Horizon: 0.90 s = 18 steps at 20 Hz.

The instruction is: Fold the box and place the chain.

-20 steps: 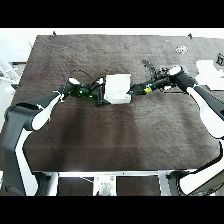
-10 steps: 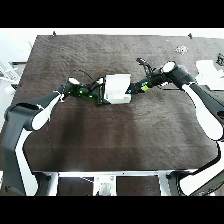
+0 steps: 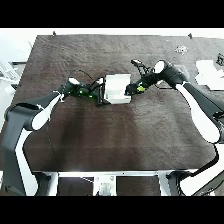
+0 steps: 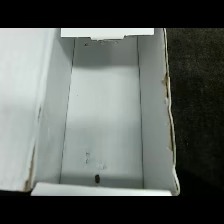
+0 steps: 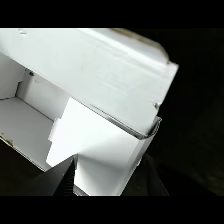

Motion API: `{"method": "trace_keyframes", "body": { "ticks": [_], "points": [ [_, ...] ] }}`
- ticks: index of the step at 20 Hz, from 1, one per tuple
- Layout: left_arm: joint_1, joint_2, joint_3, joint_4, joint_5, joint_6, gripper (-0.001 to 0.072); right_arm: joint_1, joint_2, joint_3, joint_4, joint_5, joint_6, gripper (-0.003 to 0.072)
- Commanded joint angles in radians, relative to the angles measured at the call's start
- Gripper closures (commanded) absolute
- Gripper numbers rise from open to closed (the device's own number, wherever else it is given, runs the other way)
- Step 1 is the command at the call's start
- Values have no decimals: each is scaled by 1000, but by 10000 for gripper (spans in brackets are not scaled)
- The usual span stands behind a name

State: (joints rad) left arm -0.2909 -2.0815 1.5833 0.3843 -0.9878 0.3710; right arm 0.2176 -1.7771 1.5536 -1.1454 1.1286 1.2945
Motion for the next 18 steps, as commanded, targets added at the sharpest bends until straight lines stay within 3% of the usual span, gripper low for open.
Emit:
{"method": "trace_keyframes", "body": {
  "ticks": [1,13,18],
  "points": [
    [0,0,0,0,0,0,74,38,-1,15,-98,-36,99,173],
    [0,0,0,0,0,0,74,129,-1,15,-393,-74,401,173],
    [0,0,0,0,0,0,74,154,-16,19,-431,-74,460,174]
  ]
}}
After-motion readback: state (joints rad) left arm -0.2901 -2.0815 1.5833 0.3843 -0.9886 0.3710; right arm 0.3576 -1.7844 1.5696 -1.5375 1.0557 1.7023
